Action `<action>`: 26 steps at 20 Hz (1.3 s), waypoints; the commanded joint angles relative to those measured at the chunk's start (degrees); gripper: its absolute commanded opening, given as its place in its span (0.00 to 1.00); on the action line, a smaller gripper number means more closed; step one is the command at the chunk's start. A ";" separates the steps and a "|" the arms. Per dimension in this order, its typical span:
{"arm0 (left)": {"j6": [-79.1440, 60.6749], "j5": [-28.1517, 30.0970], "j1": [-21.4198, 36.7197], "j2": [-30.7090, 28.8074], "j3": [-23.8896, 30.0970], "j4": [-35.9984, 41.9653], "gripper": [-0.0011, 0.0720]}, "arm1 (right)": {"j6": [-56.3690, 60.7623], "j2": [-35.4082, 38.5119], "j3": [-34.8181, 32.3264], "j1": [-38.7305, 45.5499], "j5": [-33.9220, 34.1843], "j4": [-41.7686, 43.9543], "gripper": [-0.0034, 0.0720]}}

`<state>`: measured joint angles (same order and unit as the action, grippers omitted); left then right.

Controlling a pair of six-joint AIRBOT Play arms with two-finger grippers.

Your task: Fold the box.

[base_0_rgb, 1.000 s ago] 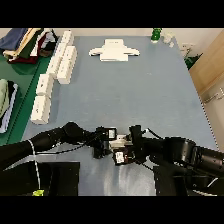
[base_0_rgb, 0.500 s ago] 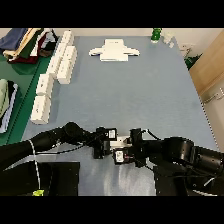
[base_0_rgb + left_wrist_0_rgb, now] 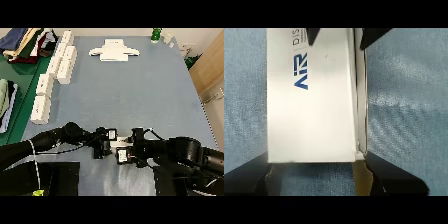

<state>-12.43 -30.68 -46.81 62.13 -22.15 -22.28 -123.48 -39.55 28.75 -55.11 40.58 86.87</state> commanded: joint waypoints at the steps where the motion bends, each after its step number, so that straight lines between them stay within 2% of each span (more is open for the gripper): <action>1: 0.04 0.13 0.00 0.02 -0.04 0.00 0.56 | 4.72 4.90 0.20 0.00 2.40 0.35 0.44; 2: 0.04 0.13 0.00 0.02 -0.04 0.00 0.56 | 8.09 6.10 0.13 0.00 2.27 0.96 0.38; 3: 0.04 0.13 0.00 0.02 -0.04 -0.02 0.56 | 12.28 7.15 -0.31 0.04 1.49 1.68 0.14; 4: 0.04 0.13 0.00 0.02 -0.04 0.00 0.56 | 16.85 8.00 -1.33 0.15 -0.66 1.68 0.05; 6: 0.04 0.13 0.00 0.02 -0.04 0.00 0.56 | 25.90 9.75 -5.66 0.15 -8.81 1.62 0.05; 9: 0.04 0.13 0.00 0.02 -0.04 0.00 0.56 | 35.54 12.02 -14.78 0.15 -26.16 1.57 0.05; 11: 0.04 0.13 0.00 0.02 -0.04 0.00 0.56 | 38.71 12.09 -19.04 0.28 -32.04 1.44 0.05; 17: 0.04 0.13 0.00 0.02 -0.04 0.00 0.56 | 39.06 9.18 -20.79 2.67 -33.86 1.44 0.05; 26: 0.04 0.13 0.00 0.02 -0.04 0.00 0.56 | 39.08 4.90 -21.64 2.60 -33.09 4.52 0.05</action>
<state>-12.38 -30.55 -46.81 62.13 -22.15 -22.28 -84.42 -32.88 7.51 -52.49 7.29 90.30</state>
